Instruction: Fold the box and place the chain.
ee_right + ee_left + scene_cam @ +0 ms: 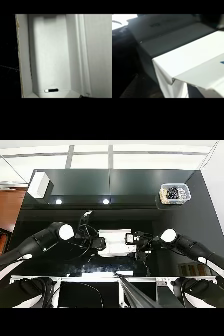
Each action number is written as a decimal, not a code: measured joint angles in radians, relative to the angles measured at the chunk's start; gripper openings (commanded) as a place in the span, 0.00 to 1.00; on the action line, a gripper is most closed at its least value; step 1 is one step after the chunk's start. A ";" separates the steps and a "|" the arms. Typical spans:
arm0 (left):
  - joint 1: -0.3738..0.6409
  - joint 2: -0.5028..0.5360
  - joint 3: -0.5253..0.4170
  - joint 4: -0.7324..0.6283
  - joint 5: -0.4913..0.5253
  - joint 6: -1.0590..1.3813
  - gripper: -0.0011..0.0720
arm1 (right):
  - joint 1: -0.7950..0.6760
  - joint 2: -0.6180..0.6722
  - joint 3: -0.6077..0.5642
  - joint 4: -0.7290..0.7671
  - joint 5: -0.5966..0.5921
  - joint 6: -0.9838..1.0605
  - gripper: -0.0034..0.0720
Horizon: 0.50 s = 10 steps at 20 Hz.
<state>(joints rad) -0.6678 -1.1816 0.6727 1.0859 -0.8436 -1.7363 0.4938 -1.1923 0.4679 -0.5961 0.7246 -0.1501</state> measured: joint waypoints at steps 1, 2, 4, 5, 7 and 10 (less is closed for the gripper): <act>-0.032 -0.007 0.023 0.062 -0.022 -0.062 0.92 | 0.000 0.000 0.000 0.000 0.000 0.000 0.68; -0.064 -0.016 0.046 0.122 -0.041 -0.122 0.90 | 0.000 0.000 0.000 0.000 0.000 0.000 0.68; -0.127 -0.051 0.105 0.241 -0.092 -0.252 0.69 | 0.000 0.000 0.000 0.000 0.000 0.000 0.68; -0.152 -0.068 0.132 0.284 -0.119 -0.305 0.68 | 0.000 0.000 0.000 0.000 0.000 0.000 0.68; -0.190 -0.105 0.178 0.345 -0.153 -0.398 0.66 | 0.000 0.000 0.000 0.000 0.000 0.000 0.68; -0.223 -0.145 0.218 0.386 -0.192 -0.500 0.49 | 0.000 0.000 0.000 0.000 0.000 0.000 0.68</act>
<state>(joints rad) -0.8906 -1.3270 0.8909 1.4719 -1.0355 -2.2364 0.4938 -1.1923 0.4679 -0.5961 0.7246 -0.1501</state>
